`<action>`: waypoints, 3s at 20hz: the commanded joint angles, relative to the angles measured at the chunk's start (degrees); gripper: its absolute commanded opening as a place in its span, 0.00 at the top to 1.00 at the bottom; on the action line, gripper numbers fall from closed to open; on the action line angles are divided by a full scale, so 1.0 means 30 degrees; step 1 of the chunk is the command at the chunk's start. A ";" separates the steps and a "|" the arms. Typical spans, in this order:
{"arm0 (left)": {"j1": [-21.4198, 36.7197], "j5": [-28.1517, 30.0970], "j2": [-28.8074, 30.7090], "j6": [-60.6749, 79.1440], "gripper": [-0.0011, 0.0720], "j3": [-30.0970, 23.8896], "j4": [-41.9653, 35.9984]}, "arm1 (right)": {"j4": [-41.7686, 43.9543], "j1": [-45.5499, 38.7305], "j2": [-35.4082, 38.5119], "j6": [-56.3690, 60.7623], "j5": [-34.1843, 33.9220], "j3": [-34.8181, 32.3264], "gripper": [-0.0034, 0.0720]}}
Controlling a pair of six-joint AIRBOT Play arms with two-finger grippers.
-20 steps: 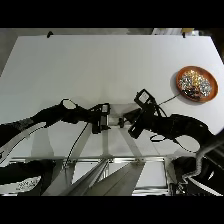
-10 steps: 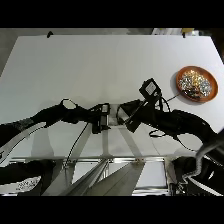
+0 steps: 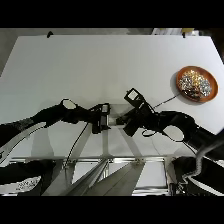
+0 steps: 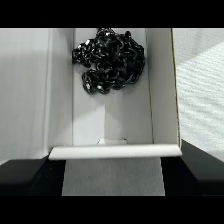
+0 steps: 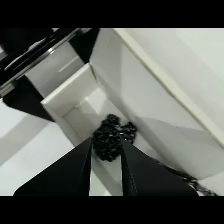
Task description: Fold the box and place the chain.
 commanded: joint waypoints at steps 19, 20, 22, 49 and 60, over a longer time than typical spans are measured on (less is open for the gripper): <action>0.0000 0.0007 0.0007 0.0000 0.64 -0.0007 0.0000 | -0.1166 -0.9814 -0.5020 -2.2148 0.4612 0.1158 0.65; 0.0000 0.0007 0.0007 0.0000 0.64 -0.0007 0.0000 | -0.0962 -0.9814 -0.5253 -2.2957 0.4269 0.1158 0.65; 0.0000 0.0007 0.0007 0.0000 0.64 -0.0007 0.0000 | -0.0641 -0.9814 -0.5530 -2.3984 0.3592 0.1158 0.65; 0.0000 0.0007 0.0007 0.0000 0.64 -0.0007 0.0000 | -0.0328 -0.9806 -0.4393 -2.5303 0.6397 0.1166 0.94; 0.0000 0.0007 0.0007 0.0007 0.64 -0.0007 0.0000 | -0.0321 -0.9814 -0.5690 -2.5310 0.4517 0.1158 0.60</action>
